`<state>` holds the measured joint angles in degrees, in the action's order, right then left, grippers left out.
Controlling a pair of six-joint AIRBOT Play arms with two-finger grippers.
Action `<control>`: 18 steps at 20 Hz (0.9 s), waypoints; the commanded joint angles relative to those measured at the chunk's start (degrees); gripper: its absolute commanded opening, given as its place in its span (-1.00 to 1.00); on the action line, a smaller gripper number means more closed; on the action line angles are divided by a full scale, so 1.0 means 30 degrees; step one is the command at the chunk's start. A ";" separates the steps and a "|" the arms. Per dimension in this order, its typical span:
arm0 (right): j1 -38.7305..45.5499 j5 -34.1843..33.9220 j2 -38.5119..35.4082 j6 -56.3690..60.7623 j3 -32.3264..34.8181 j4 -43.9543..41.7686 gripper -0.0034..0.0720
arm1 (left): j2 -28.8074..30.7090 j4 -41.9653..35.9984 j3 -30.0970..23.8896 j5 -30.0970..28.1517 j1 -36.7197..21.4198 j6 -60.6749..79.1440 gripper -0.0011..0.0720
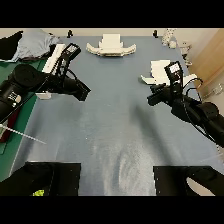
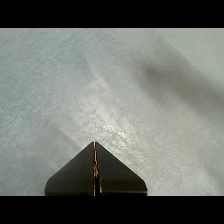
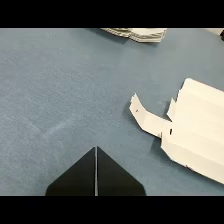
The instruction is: Fold the box.
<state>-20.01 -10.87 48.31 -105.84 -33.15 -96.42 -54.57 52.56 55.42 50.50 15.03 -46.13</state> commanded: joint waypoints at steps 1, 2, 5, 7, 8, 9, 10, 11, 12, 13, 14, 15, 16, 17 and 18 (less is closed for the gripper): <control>0.0007 -0.0474 -0.0015 0.0517 0.0007 -0.0015 -0.86 | -0.0007 -0.0015 0.0022 0.0000 0.0000 0.0007 -0.94; 0.0007 -0.0641 -0.0015 0.0670 0.0007 -0.0022 -0.86 | -0.0007 -0.0015 0.0022 0.0000 0.0000 0.0007 -0.94; 0.0284 -0.2186 0.0051 0.4626 -0.0233 -0.0007 -0.45 | -0.0007 -0.0015 0.0022 0.0000 0.0000 0.0007 -0.94; 0.1239 -0.4634 0.0641 0.8976 -0.1056 0.0073 -0.37 | -0.0007 -0.0015 0.0022 0.0000 -0.0007 0.0007 -0.94; 0.2004 -0.6047 0.1129 1.0280 -0.1785 0.0066 -0.09 | 0.0000 -0.0015 0.0022 0.0000 0.0000 0.0007 -0.94; 0.2929 -0.7839 0.1770 1.0783 -0.2863 0.0051 0.01 | 0.0000 -0.0022 0.0022 0.0000 0.0000 0.0007 -0.94; 0.4051 -1.0054 0.2616 1.0768 -0.4364 0.0066 0.01 | -0.0007 -0.0022 0.0022 0.0000 0.0000 0.0007 -0.94; 0.5180 -1.2050 0.3534 1.0455 -0.5945 0.0051 0.00 | 0.0000 -0.0022 0.0022 0.0000 0.0000 0.0007 -0.94; 0.6411 -1.3865 0.4656 1.0040 -0.7730 0.0051 0.00 | -0.0007 -0.0015 0.0022 0.0000 -0.0007 0.0007 -0.94; 0.7548 -1.5110 0.5756 0.9530 -0.9377 0.0029 0.00 | -0.0007 -0.0015 0.0022 0.0000 0.0000 0.0007 -0.94; 0.8735 -1.6116 0.7009 0.9005 -1.1176 -0.0204 0.00 | 0.0000 -0.0022 0.0022 0.0007 0.0000 0.0007 -0.94; 0.9806 -1.6721 0.8233 0.8553 -1.2837 -0.0583 0.00 | 0.0000 -0.0015 0.0022 0.0000 -0.0007 0.0007 -0.94; 1.0943 -1.6946 0.9581 0.8109 -1.4586 -0.1129 0.01 | 0.0000 -0.0022 0.0022 0.0000 -0.0007 0.0007 -0.94; 1.1985 -1.6946 1.0943 0.7876 -1.6225 -0.1880 0.01 | -0.0007 -0.0015 0.0022 0.0000 0.0000 0.0007 -0.94; 1.2917 -1.6895 1.2284 0.7708 -1.7726 -0.2623 0.00 | -0.0007 -0.0015 0.0022 0.0000 0.0000 0.0007 -0.94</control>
<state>10.26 -55.81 75.13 -80.42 -73.36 -99.31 -54.57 52.49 55.42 50.52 15.03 -46.13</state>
